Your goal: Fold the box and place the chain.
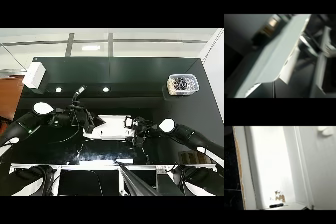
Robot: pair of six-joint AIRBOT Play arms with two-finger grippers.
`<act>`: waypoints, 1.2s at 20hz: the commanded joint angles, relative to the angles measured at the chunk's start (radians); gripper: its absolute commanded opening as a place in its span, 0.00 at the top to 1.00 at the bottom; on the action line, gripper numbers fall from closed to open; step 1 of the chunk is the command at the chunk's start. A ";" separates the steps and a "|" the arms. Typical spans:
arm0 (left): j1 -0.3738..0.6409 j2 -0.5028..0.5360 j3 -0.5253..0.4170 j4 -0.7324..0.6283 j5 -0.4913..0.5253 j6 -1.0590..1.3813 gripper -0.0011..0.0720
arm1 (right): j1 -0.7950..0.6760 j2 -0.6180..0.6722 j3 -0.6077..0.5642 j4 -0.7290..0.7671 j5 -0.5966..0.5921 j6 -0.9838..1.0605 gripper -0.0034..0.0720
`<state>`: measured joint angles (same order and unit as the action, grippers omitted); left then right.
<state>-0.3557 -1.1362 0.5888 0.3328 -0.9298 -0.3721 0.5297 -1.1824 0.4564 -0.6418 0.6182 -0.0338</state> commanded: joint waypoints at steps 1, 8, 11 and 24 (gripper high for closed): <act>-0.002 -0.035 -0.004 -0.022 0.153 0.006 0.95 | 0.001 0.000 0.000 -0.002 0.002 0.000 0.50; -0.015 -0.132 -0.004 -0.020 0.187 0.006 0.95 | 0.001 0.000 0.000 -0.002 0.002 0.000 0.50; -0.029 -0.136 -0.002 -0.020 0.186 0.006 0.95 | 0.001 0.000 0.000 -0.002 0.002 0.000 0.50; 0.241 0.076 0.004 0.238 -0.183 -0.001 0.01 | 0.001 0.000 0.000 -0.002 0.006 0.005 0.50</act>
